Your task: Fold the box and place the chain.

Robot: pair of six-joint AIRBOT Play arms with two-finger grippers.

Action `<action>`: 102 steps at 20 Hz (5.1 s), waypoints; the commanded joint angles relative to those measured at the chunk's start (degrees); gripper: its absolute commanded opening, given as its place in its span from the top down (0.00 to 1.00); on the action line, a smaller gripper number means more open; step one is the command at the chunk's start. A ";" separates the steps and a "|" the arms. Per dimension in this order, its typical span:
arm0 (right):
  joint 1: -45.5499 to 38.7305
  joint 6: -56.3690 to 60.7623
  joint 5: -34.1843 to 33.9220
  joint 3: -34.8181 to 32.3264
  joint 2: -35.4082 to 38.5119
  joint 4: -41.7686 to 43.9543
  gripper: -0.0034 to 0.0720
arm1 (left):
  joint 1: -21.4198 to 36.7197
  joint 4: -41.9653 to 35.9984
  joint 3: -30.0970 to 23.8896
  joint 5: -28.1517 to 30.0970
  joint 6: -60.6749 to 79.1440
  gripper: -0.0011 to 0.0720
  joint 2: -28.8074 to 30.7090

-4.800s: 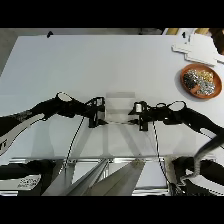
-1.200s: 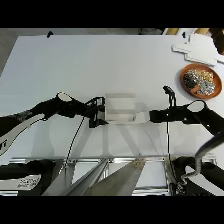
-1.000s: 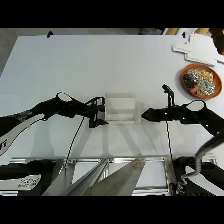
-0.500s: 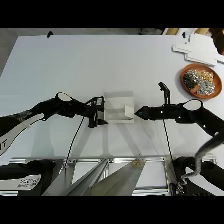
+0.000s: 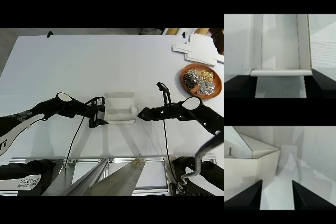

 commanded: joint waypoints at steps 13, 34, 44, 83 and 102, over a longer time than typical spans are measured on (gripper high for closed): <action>7.10 2.82 -7.63 0.09 1.27 4.85 0.23 | 0.02 0.04 0.04 0.00 -0.02 0.78 0.00; 27.63 48.74 5.97 23.34 -13.92 -36.33 0.23 | 0.02 0.04 0.04 0.02 -0.02 0.78 0.00; 30.08 59.76 7.76 23.65 -17.03 -40.02 0.33 | 0.02 0.04 0.04 0.00 -0.02 0.78 0.00; 31.39 64.26 8.68 24.83 -18.73 -46.95 0.65 | 0.02 0.04 0.04 0.00 0.00 0.78 0.00; 31.39 64.08 8.04 24.83 -19.82 -46.05 0.79 | 0.02 0.04 0.04 0.00 -0.02 0.78 0.00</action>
